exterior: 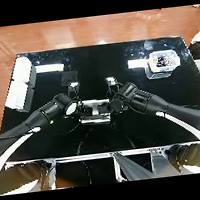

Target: Fold the box and place the chain.

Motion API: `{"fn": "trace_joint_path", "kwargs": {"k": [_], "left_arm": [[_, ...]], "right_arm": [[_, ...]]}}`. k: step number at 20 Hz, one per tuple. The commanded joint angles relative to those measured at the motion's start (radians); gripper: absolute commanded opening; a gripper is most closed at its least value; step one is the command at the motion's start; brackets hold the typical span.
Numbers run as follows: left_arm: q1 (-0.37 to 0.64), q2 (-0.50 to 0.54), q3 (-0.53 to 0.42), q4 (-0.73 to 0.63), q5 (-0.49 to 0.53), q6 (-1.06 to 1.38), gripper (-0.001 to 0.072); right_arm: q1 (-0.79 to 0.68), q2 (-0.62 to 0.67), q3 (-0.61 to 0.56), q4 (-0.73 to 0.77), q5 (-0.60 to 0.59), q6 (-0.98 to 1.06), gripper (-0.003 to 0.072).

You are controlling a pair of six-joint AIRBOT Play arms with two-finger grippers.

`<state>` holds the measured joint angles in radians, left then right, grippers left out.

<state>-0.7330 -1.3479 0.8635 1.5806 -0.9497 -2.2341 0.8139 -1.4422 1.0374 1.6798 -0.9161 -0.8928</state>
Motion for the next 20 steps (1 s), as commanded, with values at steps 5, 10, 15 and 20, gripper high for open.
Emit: {"fn": "trace_joint_path", "kwargs": {"k": [5,10,15,20], "left_arm": [[-0.001,0.000,0.000,0.000,-0.001,0.006,0.0018],[-0.001,0.000,0.000,-0.001,-0.001,0.006,0.0018],[-0.001,0.000,0.000,-0.002,-0.001,0.006,0.0018],[-0.001,0.000,0.000,-0.012,0.000,0.006,0.0018]], "right_arm": [[0.027,-0.047,0.026,-0.024,-0.056,0.011,0.0251],[0.030,-0.071,0.035,-0.008,-0.054,0.012,0.0251],[0.029,-0.071,0.035,-0.006,-0.029,0.032,0.0251],[0.030,-0.071,0.037,-0.005,-0.028,0.032,0.0231]]}}
